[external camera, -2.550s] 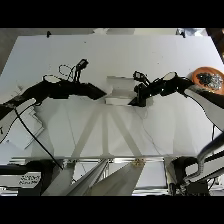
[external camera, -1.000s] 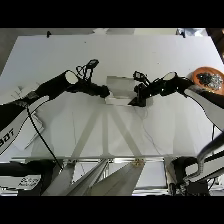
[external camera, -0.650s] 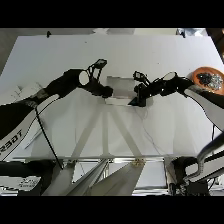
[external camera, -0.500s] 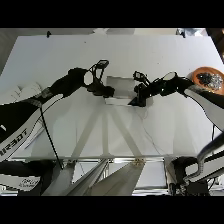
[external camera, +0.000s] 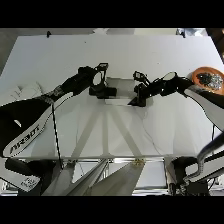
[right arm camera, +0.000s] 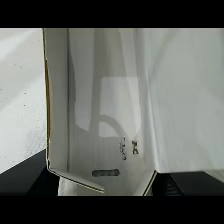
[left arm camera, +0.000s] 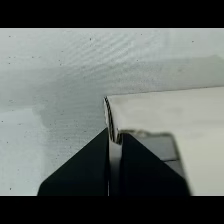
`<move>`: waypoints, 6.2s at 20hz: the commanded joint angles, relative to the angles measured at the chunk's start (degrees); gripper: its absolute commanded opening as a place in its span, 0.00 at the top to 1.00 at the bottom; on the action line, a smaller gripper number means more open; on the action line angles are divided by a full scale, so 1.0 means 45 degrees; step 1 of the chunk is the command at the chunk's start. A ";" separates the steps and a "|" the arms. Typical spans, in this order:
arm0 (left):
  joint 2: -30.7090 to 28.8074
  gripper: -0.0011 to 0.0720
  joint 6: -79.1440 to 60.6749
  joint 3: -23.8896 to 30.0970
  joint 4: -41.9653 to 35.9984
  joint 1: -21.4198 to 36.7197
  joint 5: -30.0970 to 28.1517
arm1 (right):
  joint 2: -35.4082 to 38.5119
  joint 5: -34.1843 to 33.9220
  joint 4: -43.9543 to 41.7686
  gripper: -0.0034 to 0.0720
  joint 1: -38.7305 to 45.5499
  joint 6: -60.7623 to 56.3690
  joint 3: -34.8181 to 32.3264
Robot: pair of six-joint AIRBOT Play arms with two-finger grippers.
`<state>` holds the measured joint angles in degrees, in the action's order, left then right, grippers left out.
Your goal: Fold the box and place the chain.
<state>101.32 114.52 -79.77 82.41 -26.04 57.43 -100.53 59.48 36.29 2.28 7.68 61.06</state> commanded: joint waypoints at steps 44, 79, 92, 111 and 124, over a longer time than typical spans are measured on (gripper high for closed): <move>0.0010 0.03 -3.2834 0.3895 -1.3580 0.4881 0.0913 | 0.0005 -0.0039 0.0019 0.43 -0.0005 0.0063 0.0000; 0.1336 0.03 -3.1702 0.1797 -1.2896 0.5523 0.3439 | 0.0005 -0.0039 0.0019 0.43 -0.0005 0.0058 0.0000; 0.1326 0.03 -3.0575 0.1792 -1.1803 0.5071 0.2885 | 0.0005 -0.0039 0.0019 0.43 -0.0005 0.0063 0.0000; 0.1336 0.03 -3.0279 0.1083 -1.1788 0.6076 0.3152 | 0.0005 -0.0039 0.0019 0.43 -0.0005 0.0063 0.0000; 0.2152 0.03 -3.0007 0.0282 -1.3095 0.5833 0.3866 | 0.0005 -0.0039 0.0019 0.43 -0.0005 0.0058 0.0000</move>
<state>110.63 -20.01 -78.24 25.23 0.99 75.09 -100.49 59.27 36.40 2.28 7.97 61.06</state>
